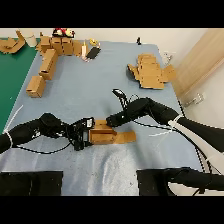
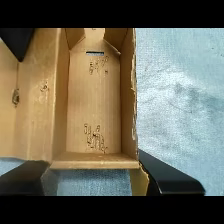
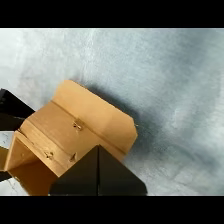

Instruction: Fold the box.

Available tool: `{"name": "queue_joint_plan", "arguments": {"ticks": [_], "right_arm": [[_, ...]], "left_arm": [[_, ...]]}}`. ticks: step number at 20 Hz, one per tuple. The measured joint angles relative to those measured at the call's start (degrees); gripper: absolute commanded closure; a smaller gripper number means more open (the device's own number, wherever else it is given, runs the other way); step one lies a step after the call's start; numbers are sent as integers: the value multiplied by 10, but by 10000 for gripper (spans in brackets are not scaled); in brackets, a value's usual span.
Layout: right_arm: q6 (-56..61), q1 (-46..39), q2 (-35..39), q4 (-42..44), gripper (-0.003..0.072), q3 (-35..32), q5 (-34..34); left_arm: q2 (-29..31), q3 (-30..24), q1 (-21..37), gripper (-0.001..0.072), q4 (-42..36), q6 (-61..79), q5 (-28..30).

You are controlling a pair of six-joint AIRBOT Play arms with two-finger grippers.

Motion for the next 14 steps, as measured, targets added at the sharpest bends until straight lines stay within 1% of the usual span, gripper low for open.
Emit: {"name": "queue_joint_plan", "arguments": {"ticks": [7, 14], "right_arm": [[-29, 0, -2, -1, 683, -26, 8], [-46, -1, 14, -3, 683, -29, 11]], "left_arm": [[0, 0, 0, 203, 0, 0, 0], [0, 0, 0, 203, 0, 0, 0]]}}
